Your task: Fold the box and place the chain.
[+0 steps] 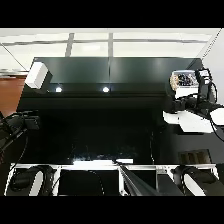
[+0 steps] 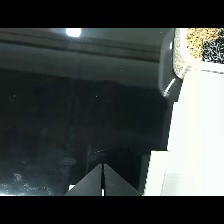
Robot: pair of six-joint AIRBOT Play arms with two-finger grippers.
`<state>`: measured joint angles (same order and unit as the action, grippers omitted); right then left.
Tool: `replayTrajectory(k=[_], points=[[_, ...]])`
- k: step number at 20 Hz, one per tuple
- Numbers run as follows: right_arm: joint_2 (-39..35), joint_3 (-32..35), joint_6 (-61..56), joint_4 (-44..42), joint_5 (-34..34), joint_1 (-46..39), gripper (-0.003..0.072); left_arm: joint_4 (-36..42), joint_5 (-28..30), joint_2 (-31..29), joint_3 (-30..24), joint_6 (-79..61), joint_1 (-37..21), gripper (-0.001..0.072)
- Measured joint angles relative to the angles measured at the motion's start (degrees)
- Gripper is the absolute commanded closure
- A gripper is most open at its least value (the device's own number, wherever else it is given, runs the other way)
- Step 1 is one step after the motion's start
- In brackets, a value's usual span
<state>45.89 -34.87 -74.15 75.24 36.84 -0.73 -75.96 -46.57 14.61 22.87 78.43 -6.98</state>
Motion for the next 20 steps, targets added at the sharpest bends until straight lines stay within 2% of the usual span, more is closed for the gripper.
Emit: replayTrajectory(k=[14, 17, 19, 20], points=[[0.0, 0.0, 0.0, -0.9, -0.7, 0.0, 0.0673, 0.0, 0.0, 0.0, 0.0, 0.0, 0.0, 0.0686], [0.0, 0.0, 0.1, -4.1, -5.9, 0.0, 0.0672, 0.0, 0.0, 0.0, 0.0, 0.0, 0.0, 0.0686], [0.4, 0.0, 1.6, -4.0, -11.9, -0.5, 0.0671, 0.0, 0.0, 0.0, 0.0, 0.0, 0.0, 0.0685], [0.9, 0.0, 2.3, -2.6, -15.8, -1.4, 0.0643, 0.1, 0.0, 0.0, 0.0, 0.0, 0.0, 0.0685]])
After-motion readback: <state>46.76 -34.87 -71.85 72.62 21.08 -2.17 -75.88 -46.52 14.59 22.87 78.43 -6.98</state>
